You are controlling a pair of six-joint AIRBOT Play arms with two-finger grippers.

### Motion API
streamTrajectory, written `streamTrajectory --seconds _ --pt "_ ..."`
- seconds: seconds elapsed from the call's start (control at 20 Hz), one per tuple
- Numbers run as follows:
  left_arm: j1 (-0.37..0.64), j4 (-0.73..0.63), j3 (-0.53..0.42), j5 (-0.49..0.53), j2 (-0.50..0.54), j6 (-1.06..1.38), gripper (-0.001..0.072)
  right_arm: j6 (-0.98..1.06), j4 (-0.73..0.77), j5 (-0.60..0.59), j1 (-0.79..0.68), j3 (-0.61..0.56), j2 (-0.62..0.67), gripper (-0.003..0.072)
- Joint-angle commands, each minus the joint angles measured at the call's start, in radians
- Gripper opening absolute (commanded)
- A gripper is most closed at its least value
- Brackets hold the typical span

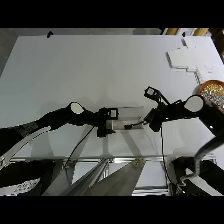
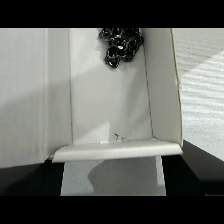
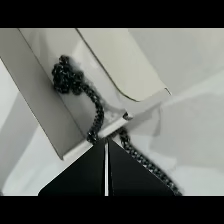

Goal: Fold the box and place the chain.

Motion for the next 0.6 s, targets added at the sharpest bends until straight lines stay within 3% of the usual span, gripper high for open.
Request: streamTrajectory --seconds 0.0,0.15,0.3,0.4,0.5,0.55 --pt "0.000 0.000 0.000 0.000 0.001 0.000 0.0334 0.029 -0.090 0.028 0.000 0.000 0.092 0.0016" --pt "0.000 0.000 0.000 0.000 0.001 0.000 0.0334 0.083 -0.303 0.031 0.000 0.000 0.108 0.0015" --pt "0.000 0.000 0.000 0.000 0.001 0.000 0.0334 -0.075 -0.389 0.040 0.000 0.000 0.085 0.0032" --pt "0.000 0.000 0.000 0.000 0.001 0.000 0.0334 -0.219 -0.387 0.042 0.000 0.000 0.046 0.0092" --pt "0.000 0.000 0.000 0.000 0.001 0.000 0.0334 -0.344 -0.388 0.037 0.000 0.000 -0.001 0.0324" --pt "0.000 0.000 0.000 0.000 0.001 0.000 0.0334 -0.401 -0.388 0.035 0.000 0.000 -0.025 0.0336"
